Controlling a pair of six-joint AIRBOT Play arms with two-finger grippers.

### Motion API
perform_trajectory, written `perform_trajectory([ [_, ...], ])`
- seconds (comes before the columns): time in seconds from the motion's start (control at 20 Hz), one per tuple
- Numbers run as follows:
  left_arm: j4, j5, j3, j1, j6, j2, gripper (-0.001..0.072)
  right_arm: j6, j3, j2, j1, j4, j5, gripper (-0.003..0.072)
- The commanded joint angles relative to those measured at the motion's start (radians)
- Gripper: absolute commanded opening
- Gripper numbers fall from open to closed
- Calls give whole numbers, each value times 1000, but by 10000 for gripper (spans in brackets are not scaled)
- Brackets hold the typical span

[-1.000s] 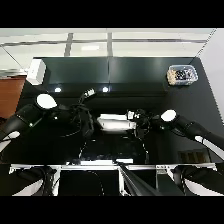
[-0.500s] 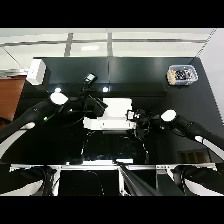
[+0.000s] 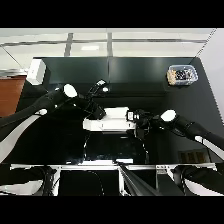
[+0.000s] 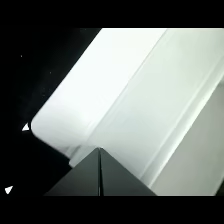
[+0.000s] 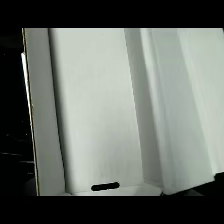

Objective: Fold the box and place the chain.

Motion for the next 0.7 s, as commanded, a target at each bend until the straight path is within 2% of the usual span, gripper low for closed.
perform_trajectory([
  [0.0, 48, -99, 57, 56, -44, 67, 21, 2, 0, 0, 0, 1, -3, 481],
  [0.15, 51, -164, 38, 164, -38, 212, 22, 2, 0, 0, 0, 1, -3, 481],
  [0.25, 5, -158, -48, 249, -27, 295, 22, 2, 0, 0, 0, 1, -3, 481],
  [0.3, -98, -145, -112, 291, 32, 328, 22, 2, 0, 0, 0, 1, -3, 481],
  [0.4, -352, -183, -239, 334, 262, 362, 24, 2, 0, 0, 0, -1, -3, 482],
  [0.45, -410, -214, -293, 335, 350, 361, 24, 2, 0, 0, 0, -1, -3, 482],
  [0.55, -389, -211, -367, 310, 488, 351, 37, 2, 0, 0, 0, -1, -3, 482],
  [0.6, -358, -191, -391, 290, 571, 348, 202, 2, 0, 0, 0, -1, -3, 482],
  [0.65, -325, -136, -411, 259, 636, 348, 513, 2, 0, 0, 0, -1, -3, 482],
])
